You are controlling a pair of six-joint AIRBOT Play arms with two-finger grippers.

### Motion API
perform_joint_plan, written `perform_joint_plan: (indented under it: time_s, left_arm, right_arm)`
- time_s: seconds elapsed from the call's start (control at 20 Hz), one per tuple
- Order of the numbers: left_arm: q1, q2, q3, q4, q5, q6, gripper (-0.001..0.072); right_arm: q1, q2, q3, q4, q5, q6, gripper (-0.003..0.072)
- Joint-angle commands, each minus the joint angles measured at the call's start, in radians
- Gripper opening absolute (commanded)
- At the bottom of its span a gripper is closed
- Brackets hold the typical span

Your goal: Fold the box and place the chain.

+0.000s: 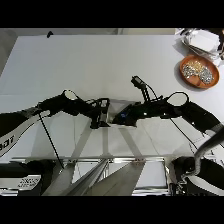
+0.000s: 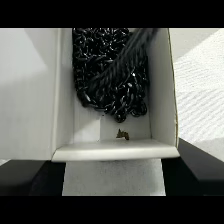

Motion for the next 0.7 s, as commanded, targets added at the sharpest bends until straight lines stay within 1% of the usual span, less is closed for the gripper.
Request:
perform_joint_plan:
  time_s: [0.0,0.15,0.2,0.4,0.5,0.65]
  left_arm:
    - [0.000,0.000,0.001,0.000,0.000,0.000,0.0343]
    - [0.000,0.000,0.001,0.000,0.000,0.000,0.0343]
    - [0.000,0.000,0.001,0.000,0.000,0.000,0.0343]
    - [0.000,0.000,0.001,0.000,0.000,0.000,0.0343]
    - [0.000,0.000,0.001,0.000,0.000,0.000,0.0343]
    - [0.000,0.000,0.001,0.000,0.000,0.000,0.0343]
  right_arm:
    - [0.008,-0.040,0.000,-0.002,-0.036,0.001,0.0034]
    - [0.008,-0.039,0.000,0.004,-0.051,0.036,0.0185]
    - [0.008,-0.037,0.000,0.004,-0.048,0.051,0.0204]
    - [0.007,0.011,0.002,0.002,-0.017,0.053,0.0205]
    - [0.007,0.065,0.002,-0.007,-0.008,0.048,0.0203]
    - [0.007,0.177,0.002,-0.093,-0.002,0.041,0.0203]
